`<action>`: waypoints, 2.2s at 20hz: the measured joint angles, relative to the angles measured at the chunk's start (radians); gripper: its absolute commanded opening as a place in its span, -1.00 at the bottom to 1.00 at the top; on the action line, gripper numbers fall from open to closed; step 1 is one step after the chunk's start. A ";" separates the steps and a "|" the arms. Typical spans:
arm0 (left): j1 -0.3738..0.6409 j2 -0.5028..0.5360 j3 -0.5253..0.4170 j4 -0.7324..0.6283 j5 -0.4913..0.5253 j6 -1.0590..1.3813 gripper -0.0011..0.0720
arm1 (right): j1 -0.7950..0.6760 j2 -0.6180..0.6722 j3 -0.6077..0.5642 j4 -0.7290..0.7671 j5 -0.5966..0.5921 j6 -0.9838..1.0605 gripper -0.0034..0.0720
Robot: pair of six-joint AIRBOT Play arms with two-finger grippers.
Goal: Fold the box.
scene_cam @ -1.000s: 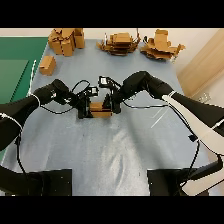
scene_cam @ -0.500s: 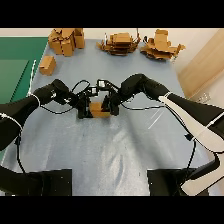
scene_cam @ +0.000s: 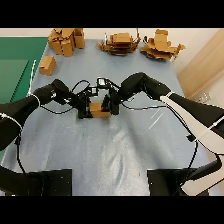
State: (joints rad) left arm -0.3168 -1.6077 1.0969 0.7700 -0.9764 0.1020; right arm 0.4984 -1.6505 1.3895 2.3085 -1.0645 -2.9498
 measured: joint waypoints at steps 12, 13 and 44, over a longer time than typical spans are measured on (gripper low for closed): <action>0.000 0.000 0.000 0.000 0.000 0.001 0.03 | 0.002 -0.015 0.000 0.003 -0.035 0.024 -0.89; 0.000 0.000 0.000 0.000 0.000 0.001 0.03 | 0.002 -0.021 0.000 0.004 -0.037 0.029 -0.89; 0.000 0.000 0.000 0.000 -0.001 -0.018 0.03 | 0.002 -0.058 0.000 0.022 0.031 0.067 -0.90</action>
State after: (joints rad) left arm -0.3172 -1.6077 1.0969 0.7704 -0.9771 0.0845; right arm 0.4999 -1.7088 1.3895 2.3302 -1.0340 -2.8826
